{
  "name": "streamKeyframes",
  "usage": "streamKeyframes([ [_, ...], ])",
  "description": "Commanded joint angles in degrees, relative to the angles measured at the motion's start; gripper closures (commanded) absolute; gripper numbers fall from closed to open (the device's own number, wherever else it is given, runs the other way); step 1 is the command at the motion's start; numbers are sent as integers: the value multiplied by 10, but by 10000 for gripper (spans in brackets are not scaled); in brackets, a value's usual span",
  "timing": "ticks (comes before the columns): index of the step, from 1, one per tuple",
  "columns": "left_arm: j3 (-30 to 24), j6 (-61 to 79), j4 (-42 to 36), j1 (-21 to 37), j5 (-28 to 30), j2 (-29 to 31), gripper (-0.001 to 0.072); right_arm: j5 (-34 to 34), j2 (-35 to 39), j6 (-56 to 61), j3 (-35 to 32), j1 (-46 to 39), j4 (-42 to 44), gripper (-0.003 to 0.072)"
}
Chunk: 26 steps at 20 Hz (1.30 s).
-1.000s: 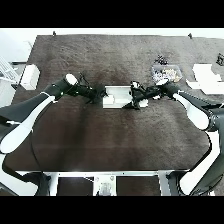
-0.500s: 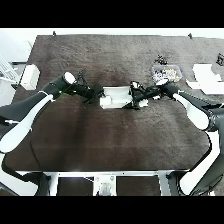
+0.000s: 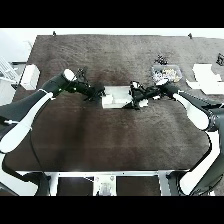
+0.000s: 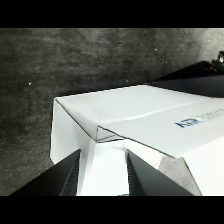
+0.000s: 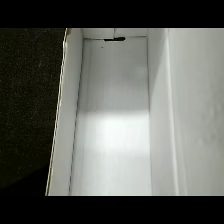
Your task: Fold the box and place the chain.
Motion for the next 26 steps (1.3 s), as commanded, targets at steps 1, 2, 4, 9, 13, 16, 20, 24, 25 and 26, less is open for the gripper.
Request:
streamKeyframes([
  [1, 3, 33, -12, -1, -8, 0, 369, 0, 0, 0, 0, 0, 0, 99],
  [2, 3, 33, -12, -1, -12, 0, 369, 0, 0, 0, 0, 0, 0, 99],
  [4, 3, 33, -13, -2, -18, 0, 369, 0, 0, 0, 0, 0, 0, 100],
  [9, 2, 32, -10, -9, -24, 0, 370, 0, 0, 0, 0, 0, 0, 100],
  [13, 3, 31, -4, -14, -20, 0, 370, 0, 0, 0, 0, 0, 0, 99],
  [16, 3, 21, 16, -15, -13, -1, 370, 0, 0, 0, 0, 0, 0, 100],
  [20, 2, 15, 36, -14, 0, -1, 369, 0, 0, 0, 0, 0, 0, 100],
  [24, 3, 18, 34, -16, 3, -1, 368, 0, 0, 0, 0, 0, 0, 99],
  [25, 3, 19, 34, -16, 4, -1, 368, 0, 0, 0, 0, 0, 0, 99],
  [26, 3, 20, 33, -16, 3, -1, 368, 0, 0, 0, 0, 0, 0, 100],
])
